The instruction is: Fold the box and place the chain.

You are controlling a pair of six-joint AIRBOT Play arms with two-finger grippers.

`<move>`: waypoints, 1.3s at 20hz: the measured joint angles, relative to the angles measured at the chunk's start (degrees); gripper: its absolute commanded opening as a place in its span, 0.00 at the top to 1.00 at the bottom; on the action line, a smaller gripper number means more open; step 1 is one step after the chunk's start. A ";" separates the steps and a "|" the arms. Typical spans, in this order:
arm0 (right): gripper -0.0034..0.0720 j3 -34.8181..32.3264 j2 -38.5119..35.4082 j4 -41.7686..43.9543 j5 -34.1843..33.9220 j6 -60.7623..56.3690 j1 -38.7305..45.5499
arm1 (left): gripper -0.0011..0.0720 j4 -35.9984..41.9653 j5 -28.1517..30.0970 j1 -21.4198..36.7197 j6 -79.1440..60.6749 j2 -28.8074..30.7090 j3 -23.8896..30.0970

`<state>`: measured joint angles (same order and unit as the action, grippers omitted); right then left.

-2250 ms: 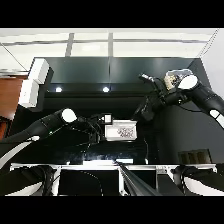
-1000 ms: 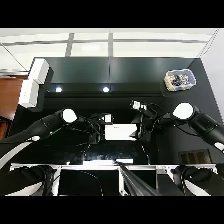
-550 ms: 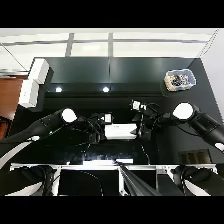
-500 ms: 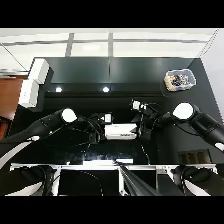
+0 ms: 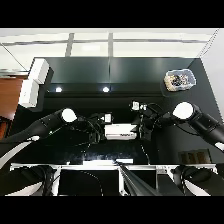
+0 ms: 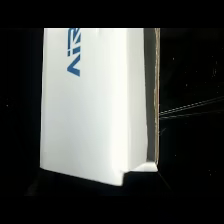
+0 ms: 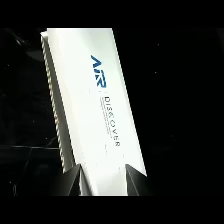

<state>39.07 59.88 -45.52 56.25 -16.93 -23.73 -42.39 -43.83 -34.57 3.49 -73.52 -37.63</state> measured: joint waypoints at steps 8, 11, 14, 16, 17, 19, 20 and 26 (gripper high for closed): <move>0.53 0.00 0.13 -1.03 -0.24 -0.20 -1.68 | 0.68 -0.02 0.00 0.00 -0.07 0.00 0.00; 0.53 0.00 0.13 -2.23 -0.63 -1.33 -2.64 | 0.68 -0.02 0.00 0.00 -0.07 0.00 0.00; 0.53 0.00 0.13 -2.73 -0.85 -1.97 -3.08 | 0.68 -0.02 0.00 0.02 -0.07 0.00 0.00; 0.53 0.00 0.13 -2.91 -0.83 -2.16 -3.21 | 0.68 -0.02 0.00 0.00 -0.07 0.00 0.00; 0.53 0.00 0.13 -2.95 -0.76 -2.19 -3.26 | 0.68 -0.02 0.02 0.00 -0.07 0.00 0.00; 0.47 0.00 0.13 -3.04 -0.15 -2.40 -3.30 | 0.68 -0.04 0.02 0.00 -0.07 0.00 0.00; 0.42 0.00 0.13 -3.08 0.13 -2.58 -3.30 | 0.68 -0.04 0.00 0.00 -0.07 0.00 0.00; 0.44 0.00 0.13 -3.15 1.18 -3.74 -3.30 | 0.68 -0.04 -0.04 0.00 -0.11 0.00 0.00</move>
<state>39.07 60.01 -48.66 57.43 -20.67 -27.03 -42.44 -43.88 -34.57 3.38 -73.52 -37.63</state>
